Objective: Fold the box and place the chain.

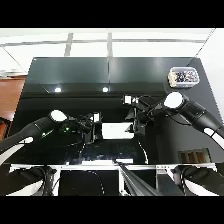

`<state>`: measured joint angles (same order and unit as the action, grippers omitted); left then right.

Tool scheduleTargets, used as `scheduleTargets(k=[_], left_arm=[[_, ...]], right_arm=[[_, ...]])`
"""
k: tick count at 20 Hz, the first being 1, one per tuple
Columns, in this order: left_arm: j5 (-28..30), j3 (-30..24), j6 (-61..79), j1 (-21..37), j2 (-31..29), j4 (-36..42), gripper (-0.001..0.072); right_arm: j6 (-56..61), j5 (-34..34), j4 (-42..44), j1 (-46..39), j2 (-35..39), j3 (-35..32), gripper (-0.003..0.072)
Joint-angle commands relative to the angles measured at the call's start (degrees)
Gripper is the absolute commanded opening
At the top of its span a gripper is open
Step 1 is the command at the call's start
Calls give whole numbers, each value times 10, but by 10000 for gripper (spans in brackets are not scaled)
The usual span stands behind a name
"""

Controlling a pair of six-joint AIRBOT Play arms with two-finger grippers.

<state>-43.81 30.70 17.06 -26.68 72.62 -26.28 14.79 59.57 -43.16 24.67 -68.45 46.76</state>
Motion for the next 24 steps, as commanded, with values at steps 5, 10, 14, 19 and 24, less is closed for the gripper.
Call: scheduleTargets(k=[5,10,14,19,24], left_arm=[[0,0,1,0,0,0,350],[0,0,1,0,0,0,350],[0,0,1,0,0,0,350],[0,0,1,0,0,0,350],[0,0,1,0,0,0,350]], right_arm=[[-3,1,-5,41,0,0,608],[-3,-21,-7,40,0,0,502],[2,-22,-7,40,0,0,365],[2,-18,-17,41,0,0,142],[2,-15,-18,41,0,0,169]])
